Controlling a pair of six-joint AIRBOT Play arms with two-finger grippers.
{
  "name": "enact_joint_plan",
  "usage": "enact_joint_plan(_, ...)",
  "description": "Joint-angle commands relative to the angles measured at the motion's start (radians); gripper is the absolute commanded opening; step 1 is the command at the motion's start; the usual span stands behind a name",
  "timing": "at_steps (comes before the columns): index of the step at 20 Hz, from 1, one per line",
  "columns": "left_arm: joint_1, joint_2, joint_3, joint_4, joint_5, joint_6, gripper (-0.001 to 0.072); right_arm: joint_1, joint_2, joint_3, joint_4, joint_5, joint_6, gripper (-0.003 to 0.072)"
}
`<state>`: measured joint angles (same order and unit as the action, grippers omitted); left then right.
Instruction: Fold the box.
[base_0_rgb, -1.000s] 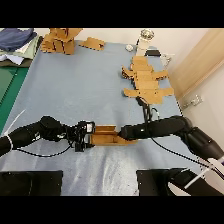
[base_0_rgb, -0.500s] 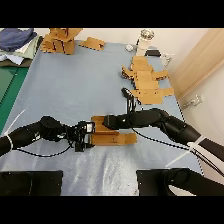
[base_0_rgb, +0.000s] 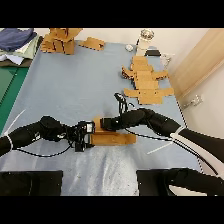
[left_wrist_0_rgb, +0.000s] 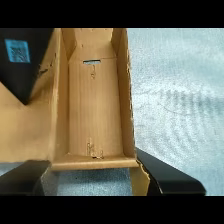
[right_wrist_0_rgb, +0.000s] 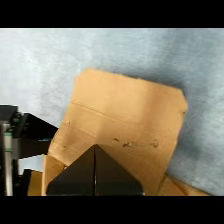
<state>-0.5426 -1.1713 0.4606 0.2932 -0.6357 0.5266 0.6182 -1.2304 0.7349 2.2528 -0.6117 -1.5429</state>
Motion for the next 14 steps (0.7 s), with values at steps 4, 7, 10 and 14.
enact_joint_plan(4, 0.000, 0.000, -0.001, 0.000, 0.000, 0.001, 0.0479, -0.001, -0.027, 0.005, -0.057, 0.005, -0.029, 0.0003)
enact_joint_plan(7, 0.000, 0.000, 0.000, -0.001, 0.000, 0.000, 0.0479, -0.002, 0.010, 0.029, -0.146, 0.003, -0.029, 0.0003)
enact_joint_plan(10, 0.000, 0.000, 0.000, -0.001, 0.000, 0.001, 0.0478, -0.003, 0.103, 0.069, -0.263, -0.027, -0.028, 0.0003)
enact_joint_plan(14, 0.000, 0.000, 0.000, -0.001, 0.000, 0.001, 0.0479, -0.001, 0.265, 0.073, -0.495, -0.312, 0.015, 0.0003)
